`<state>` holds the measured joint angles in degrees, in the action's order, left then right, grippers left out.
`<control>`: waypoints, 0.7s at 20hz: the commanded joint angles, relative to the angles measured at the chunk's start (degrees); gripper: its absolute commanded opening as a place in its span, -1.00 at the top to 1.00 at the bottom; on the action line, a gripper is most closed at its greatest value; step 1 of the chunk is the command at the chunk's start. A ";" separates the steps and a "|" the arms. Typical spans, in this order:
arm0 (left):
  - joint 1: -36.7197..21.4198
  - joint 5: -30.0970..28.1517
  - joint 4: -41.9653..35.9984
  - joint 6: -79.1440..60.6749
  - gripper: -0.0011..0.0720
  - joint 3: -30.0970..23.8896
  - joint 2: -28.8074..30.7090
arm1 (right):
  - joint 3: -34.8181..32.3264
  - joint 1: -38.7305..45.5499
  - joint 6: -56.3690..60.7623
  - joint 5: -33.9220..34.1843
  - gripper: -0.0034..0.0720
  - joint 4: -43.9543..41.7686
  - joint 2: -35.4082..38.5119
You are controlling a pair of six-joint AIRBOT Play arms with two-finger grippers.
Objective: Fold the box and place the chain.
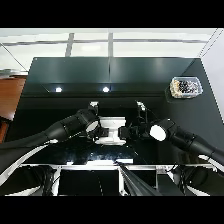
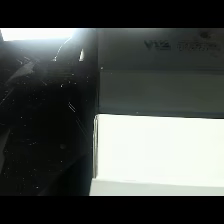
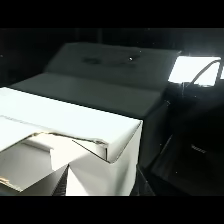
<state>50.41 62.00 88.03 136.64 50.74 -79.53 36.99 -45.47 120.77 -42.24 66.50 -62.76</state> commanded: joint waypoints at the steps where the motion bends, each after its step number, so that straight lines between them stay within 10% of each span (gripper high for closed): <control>1: 0.04 0.00 0.04 -0.15 0.89 -0.02 -0.02 | 0.81 -2.10 5.35 -1.79 -0.33 6.54 -0.72; 12: 0.04 0.07 -0.02 -0.15 0.89 -0.02 -0.02 | 14.03 -8.81 12.13 -16.04 -0.23 20.09 -10.67; 14: 0.04 0.15 -0.02 -0.15 0.89 -0.02 0.00 | 14.45 -9.40 13.00 -16.59 0.12 20.57 -11.56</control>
<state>50.41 62.06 88.03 136.49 50.74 -79.53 49.71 -53.67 132.00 -55.90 84.49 -72.69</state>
